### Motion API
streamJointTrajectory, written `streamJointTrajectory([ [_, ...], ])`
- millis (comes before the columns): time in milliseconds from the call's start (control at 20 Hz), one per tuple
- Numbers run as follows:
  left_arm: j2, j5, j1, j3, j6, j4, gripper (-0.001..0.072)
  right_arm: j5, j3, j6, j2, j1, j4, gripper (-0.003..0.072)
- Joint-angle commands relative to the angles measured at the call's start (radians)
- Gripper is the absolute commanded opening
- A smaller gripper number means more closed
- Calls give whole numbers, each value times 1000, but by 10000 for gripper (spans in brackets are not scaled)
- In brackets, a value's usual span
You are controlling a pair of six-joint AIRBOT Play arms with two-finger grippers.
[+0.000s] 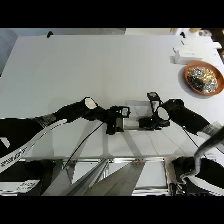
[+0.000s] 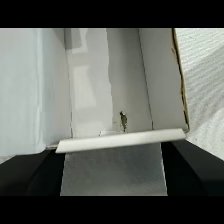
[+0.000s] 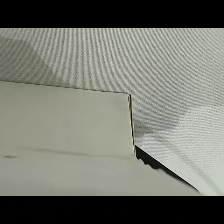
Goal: Fold the box and place the chain.
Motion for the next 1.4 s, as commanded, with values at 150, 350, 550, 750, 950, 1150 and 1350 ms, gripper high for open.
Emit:
streamJointTrajectory([
  [150,1,0,0,-1,0,0,272,-15,4,10,-10,5,-22,246],
  [350,1,0,0,-1,0,0,272,22,75,0,-9,-2,-55,252],
  [550,1,0,0,-1,0,0,272,105,103,-2,-9,-2,-87,253],
  [750,1,0,0,-1,0,0,272,115,103,-2,-9,-2,-85,474],
  [950,1,0,0,-1,0,0,272,134,103,-2,-9,-2,-101,290],
  [1150,1,0,0,-1,0,0,272,135,103,-5,-10,-38,-108,144],
  [1350,1,0,0,-1,0,0,272,95,102,-32,-22,-40,-97,28],
])
